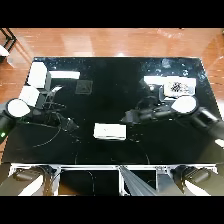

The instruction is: Fold the box and place the chain.

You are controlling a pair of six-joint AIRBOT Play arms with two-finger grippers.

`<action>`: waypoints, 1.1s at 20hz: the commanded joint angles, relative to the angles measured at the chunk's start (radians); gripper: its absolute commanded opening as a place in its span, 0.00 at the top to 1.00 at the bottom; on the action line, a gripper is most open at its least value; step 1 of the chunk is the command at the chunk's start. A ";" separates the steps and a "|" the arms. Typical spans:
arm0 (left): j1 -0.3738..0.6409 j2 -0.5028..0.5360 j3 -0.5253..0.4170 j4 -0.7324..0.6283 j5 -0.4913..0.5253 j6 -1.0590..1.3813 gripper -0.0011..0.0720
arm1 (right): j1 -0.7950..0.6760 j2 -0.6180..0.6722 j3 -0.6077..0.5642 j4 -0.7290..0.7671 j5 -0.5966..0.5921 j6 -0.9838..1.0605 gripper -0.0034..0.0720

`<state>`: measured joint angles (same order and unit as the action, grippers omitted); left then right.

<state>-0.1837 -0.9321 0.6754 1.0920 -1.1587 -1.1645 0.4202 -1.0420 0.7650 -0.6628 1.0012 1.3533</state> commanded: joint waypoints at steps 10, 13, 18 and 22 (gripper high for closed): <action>-0.425 -0.135 0.106 -0.044 0.243 0.724 0.12 | -0.212 0.061 0.003 -0.318 0.142 0.090 0.92; -0.407 -0.172 0.106 -0.140 0.192 0.665 0.12 | -0.212 0.061 0.003 -0.317 0.134 0.091 0.92; -0.382 -0.228 0.106 -0.263 0.194 0.858 0.12 | -0.212 0.061 0.001 -0.317 0.128 0.092 0.92; -0.382 -0.229 0.106 -0.306 0.190 0.994 0.12 | -0.212 0.061 -0.036 -0.317 0.112 0.094 0.92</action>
